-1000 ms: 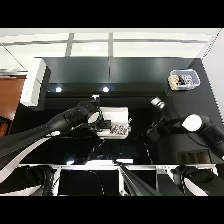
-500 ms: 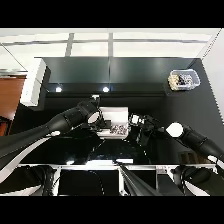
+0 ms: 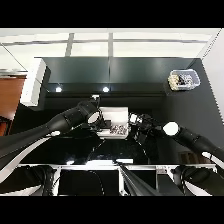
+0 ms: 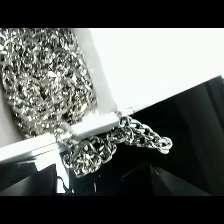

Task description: Fold the box and place the chain.

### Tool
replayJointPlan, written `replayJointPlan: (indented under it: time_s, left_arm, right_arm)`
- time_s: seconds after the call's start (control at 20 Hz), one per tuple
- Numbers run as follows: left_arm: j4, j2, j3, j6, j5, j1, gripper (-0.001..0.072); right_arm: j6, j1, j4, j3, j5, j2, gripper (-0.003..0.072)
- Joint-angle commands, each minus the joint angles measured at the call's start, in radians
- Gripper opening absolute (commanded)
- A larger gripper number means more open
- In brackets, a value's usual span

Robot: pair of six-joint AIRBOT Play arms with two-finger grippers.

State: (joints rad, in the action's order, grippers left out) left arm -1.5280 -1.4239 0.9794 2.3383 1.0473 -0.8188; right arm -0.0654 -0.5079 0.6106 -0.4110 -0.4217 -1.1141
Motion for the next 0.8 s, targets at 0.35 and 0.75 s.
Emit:
replayJointPlan:
  time_s: [0.35, 0.75]
  left_arm:
    - [0.0, -0.001, 0.001, 0.0, 0.0, 0.0, 0.003]
    - [0.0, -0.001, 0.001, 0.0, 0.0, 0.0, 0.003]
  right_arm:
    - [0.055, -0.001, -0.042, 0.001, 0.023, -0.016, 0.0474]
    - [0.054, -0.001, -0.061, 0.001, 0.023, -0.016, 0.0017]
